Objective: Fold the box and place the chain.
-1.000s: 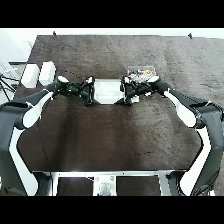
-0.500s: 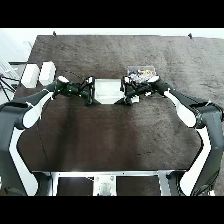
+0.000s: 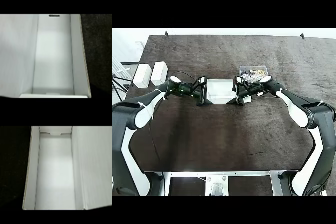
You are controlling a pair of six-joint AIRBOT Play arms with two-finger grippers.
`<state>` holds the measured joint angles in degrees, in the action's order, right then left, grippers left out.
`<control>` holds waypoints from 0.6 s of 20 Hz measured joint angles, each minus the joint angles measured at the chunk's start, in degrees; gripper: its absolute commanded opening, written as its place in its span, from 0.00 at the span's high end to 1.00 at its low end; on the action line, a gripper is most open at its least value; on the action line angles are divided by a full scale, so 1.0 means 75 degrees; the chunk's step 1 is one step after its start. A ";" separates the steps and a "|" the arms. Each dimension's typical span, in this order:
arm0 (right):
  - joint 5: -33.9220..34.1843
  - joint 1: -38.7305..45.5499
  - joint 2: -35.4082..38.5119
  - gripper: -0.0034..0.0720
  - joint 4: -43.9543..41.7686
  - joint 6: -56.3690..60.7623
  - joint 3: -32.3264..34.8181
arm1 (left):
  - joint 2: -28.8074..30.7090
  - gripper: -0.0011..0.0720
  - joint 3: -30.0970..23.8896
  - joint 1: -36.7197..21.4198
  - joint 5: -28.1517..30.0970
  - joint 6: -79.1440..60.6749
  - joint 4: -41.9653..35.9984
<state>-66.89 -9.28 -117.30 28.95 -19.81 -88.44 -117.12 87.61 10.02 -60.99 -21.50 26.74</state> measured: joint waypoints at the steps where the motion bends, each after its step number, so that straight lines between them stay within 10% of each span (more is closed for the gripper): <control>1: -0.0003 0.0000 0.0000 0.19 0.0000 0.0003 0.0000 | 0.0000 0.13 0.0000 0.0000 0.0000 0.0000 0.0000; 4: -0.0099 0.0006 0.0000 0.00 0.0015 0.0099 0.0000 | 0.0000 0.13 0.0000 0.0000 0.0006 0.0000 -0.0003; 12: -0.0277 0.0175 0.0128 0.00 0.0391 0.0685 0.0000 | -0.0003 0.13 0.0000 0.0000 0.0012 0.0003 -0.0009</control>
<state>-68.97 -7.97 -116.33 31.88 -14.68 -88.44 -117.14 87.61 10.02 -60.90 -21.47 26.68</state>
